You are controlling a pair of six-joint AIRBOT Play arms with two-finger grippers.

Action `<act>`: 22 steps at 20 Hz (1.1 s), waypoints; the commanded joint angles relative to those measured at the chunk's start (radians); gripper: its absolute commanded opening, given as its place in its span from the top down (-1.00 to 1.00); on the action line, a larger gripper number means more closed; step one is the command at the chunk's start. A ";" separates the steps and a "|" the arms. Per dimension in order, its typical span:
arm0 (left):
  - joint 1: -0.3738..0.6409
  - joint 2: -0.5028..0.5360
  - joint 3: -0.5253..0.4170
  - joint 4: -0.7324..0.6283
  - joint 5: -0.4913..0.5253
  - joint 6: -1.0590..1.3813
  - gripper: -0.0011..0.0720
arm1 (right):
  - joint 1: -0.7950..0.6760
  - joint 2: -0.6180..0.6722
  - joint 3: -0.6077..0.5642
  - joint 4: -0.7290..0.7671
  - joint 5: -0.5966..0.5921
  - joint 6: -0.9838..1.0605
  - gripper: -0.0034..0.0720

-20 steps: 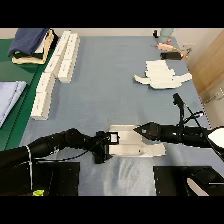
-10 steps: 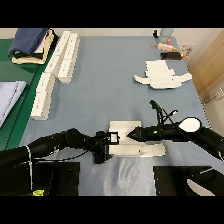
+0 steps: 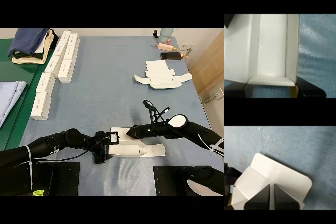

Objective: Fold the box.

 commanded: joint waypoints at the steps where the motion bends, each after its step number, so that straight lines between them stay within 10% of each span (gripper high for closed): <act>1: 0.000 0.001 0.000 0.000 0.000 0.000 -0.29 | 0.002 -0.011 0.002 0.000 0.002 -0.044 0.69; 10: 0.000 0.001 0.000 0.000 0.000 0.000 -0.29 | -0.001 0.003 0.063 -0.016 0.125 -0.084 0.69; 17: 0.000 0.001 0.000 0.000 0.000 0.000 -0.29 | 0.002 0.259 0.171 -0.275 0.354 -0.087 0.44; 22: 0.000 0.001 0.000 0.000 0.000 0.000 -0.29 | 0.002 0.398 0.087 -0.520 0.571 -0.116 -0.57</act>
